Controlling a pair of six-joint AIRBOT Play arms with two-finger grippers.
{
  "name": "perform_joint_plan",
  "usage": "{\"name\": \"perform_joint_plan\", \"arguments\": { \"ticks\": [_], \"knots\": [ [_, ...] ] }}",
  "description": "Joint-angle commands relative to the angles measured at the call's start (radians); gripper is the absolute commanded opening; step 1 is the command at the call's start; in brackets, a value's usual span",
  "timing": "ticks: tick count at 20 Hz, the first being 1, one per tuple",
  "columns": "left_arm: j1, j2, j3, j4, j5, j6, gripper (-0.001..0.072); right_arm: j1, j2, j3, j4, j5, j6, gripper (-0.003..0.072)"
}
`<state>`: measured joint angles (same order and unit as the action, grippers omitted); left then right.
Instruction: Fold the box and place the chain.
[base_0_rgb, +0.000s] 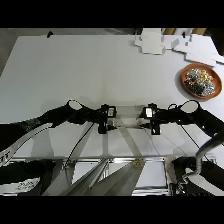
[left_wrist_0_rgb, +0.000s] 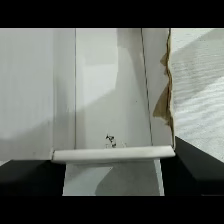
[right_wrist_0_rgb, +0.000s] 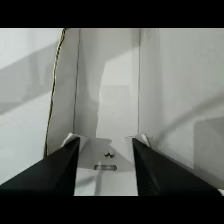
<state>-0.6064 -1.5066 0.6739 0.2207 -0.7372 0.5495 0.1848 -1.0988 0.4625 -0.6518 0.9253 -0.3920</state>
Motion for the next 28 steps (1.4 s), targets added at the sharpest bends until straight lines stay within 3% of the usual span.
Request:
{"name": "perform_joint_plan", "arguments": {
  "ticks": [1,4,9,10,12,13,17,21,28],
  "knots": [
    [0.000,0.000,0.000,0.000,0.000,0.000,0.0152,0.009,0.000,-0.002,0.008,-0.010,0.044,0.0472],
    [0.000,0.000,0.000,0.000,0.000,0.000,0.0152,-0.002,0.036,-0.002,-0.074,-0.002,0.155,0.0480],
    [0.000,0.000,0.000,0.000,0.000,0.000,0.0152,-0.158,0.210,-0.002,-0.151,0.036,0.438,0.0433],
    [0.000,0.000,0.000,0.000,0.000,0.000,0.0152,-0.191,0.243,-0.001,-0.134,0.037,0.488,0.0394],
    [0.000,0.000,0.000,0.000,0.000,0.000,0.0152,-0.256,0.282,-0.001,-0.101,0.041,0.633,0.0166],
    [0.000,0.000,0.000,0.000,0.000,0.000,0.0152,-0.285,0.283,-0.001,-0.090,0.040,0.717,0.0013],
    [0.000,0.000,0.000,0.000,0.000,0.000,0.0152,-0.360,0.274,-0.001,-0.150,-0.011,1.051,0.0018],
    [0.000,0.000,0.000,0.000,0.000,0.000,0.0152,-0.392,0.187,-0.001,-0.234,0.023,1.300,0.0018],
    [0.000,0.000,0.000,0.000,0.000,0.000,0.0152,-0.385,-0.014,-0.003,-0.241,0.140,1.361,0.0018]
  ]
}}
